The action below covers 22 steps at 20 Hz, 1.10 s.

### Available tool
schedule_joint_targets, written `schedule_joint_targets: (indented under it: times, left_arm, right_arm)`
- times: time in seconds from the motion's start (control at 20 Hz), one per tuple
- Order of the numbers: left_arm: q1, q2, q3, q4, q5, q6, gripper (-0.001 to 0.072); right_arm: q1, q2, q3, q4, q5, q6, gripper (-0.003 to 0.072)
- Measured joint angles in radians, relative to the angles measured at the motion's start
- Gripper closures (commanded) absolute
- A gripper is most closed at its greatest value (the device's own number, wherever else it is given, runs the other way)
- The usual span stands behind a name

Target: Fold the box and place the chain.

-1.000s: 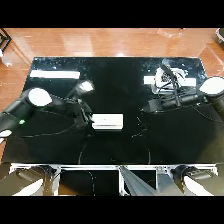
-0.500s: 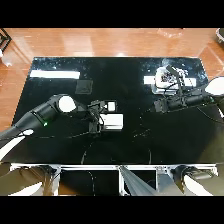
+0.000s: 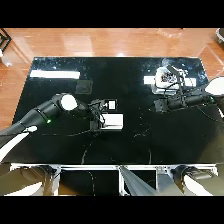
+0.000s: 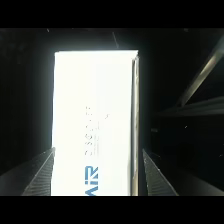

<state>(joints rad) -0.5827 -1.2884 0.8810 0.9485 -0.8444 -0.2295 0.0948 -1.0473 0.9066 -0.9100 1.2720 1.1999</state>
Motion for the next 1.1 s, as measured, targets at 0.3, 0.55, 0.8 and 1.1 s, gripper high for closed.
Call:
schedule_joint_targets:
  times: [0.3,0.55,0.8,1.1]
  left_arm:
    - [0.021,-0.013,0.011,0.003,0.003,-0.002,0.0073]
    - [0.029,-0.021,0.025,-0.011,-0.037,-0.002,0.0073]
    - [0.031,-0.024,0.029,-0.021,-0.058,-0.003,0.0073]
    - [0.031,-0.027,0.029,-0.023,-0.053,-0.002,0.0073]
  right_arm:
    - [-0.001,0.000,0.000,-0.004,0.000,0.000,0.0670]
    - [-0.001,0.000,0.000,-0.007,-0.001,0.000,0.0669]
    - [-0.001,0.000,0.000,-0.007,-0.001,0.000,0.0670]
    - [-0.001,0.000,0.000,-0.007,-0.001,0.000,0.0669]
